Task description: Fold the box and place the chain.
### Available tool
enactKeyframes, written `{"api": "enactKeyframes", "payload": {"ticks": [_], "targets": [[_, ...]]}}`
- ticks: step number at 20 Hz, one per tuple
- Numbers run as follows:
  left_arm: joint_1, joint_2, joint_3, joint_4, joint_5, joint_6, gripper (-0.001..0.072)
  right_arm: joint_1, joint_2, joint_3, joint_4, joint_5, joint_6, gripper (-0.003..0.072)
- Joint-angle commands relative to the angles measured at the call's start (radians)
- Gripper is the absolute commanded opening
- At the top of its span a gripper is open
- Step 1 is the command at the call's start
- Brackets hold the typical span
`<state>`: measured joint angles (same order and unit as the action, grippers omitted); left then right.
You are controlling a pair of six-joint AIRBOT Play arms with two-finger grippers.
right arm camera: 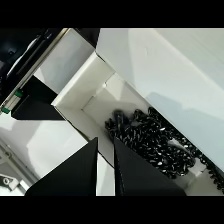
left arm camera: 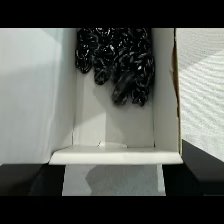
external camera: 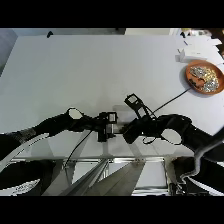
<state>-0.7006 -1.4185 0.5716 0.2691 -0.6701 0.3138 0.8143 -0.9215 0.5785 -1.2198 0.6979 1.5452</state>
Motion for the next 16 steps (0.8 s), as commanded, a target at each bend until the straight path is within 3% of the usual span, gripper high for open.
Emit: {"api": "enactKeyframes", "payload": {"ticks": [1, 3, 7, 12, 14, 16], "targets": [[0.001, 0.0, 0.0, 0.0, 0.0, 0.0, 0.0111, 0.001, -0.014, 0.002, 0.006, 0.003, -0.001, 0.018], [0.001, 0.0, 0.0, 0.0, 0.0, 0.0, 0.0111, -0.005, 0.005, 0.043, -0.008, 0.088, -0.002, 0.0296], [0.001, 0.0, 0.0, 0.0, 0.0, 0.0, 0.0111, -0.089, 0.119, 0.19, -0.14, 0.301, -0.01, 0.0292], [0.001, 0.0, 0.0, 0.0, 0.0, 0.0, 0.0111, -0.318, 0.243, 0.237, -0.331, 0.351, -0.008, 0.0257], [0.001, 0.0, 0.0, 0.0, 0.0, 0.0, 0.0111, -0.448, 0.224, 0.237, -0.331, 0.378, -0.009, 0.0342], [0.001, 0.0, 0.0, 0.0, 0.0, 0.0, 0.0111, -0.562, 0.177, 0.237, -0.328, 0.383, -0.008, 0.0349]]}}
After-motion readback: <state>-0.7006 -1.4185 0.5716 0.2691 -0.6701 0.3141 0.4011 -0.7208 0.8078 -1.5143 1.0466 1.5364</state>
